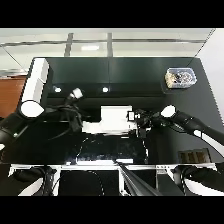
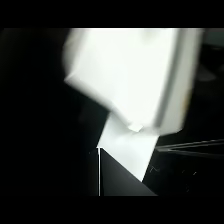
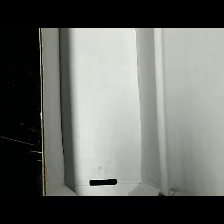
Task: Fold the box and place the chain.
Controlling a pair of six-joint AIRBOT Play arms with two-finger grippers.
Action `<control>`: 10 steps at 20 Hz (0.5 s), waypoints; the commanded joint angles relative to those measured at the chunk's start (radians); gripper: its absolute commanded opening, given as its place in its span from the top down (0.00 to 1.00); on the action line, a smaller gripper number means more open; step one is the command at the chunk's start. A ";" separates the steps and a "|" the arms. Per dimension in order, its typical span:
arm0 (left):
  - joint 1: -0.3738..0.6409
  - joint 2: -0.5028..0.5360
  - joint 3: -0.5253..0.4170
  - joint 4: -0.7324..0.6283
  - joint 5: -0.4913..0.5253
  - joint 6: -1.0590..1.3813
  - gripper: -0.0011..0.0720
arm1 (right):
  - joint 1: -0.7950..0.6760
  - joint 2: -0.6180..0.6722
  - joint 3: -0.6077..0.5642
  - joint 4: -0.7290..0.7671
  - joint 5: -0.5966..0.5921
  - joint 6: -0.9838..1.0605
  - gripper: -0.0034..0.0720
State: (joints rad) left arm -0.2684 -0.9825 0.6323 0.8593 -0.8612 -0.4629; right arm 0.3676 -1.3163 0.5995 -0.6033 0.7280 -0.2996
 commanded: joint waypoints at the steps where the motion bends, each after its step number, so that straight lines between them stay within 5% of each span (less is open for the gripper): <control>1: 0.179 0.021 -0.036 0.182 -0.089 -0.571 0.95 | 0.000 0.000 0.000 0.000 0.001 0.000 0.65; 5: 0.384 -0.148 -0.088 -0.010 -0.263 -0.713 0.95 | 0.000 0.000 0.000 0.000 0.001 0.000 0.65; 10: 0.341 -0.369 -0.089 -0.238 -0.241 -0.587 0.95 | 0.000 0.000 0.000 0.000 0.001 0.000 0.65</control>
State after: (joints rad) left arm 0.0822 -1.2476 0.5488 0.7551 -1.0866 -1.0637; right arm 0.3676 -1.3163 0.5995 -0.6033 0.7284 -0.2996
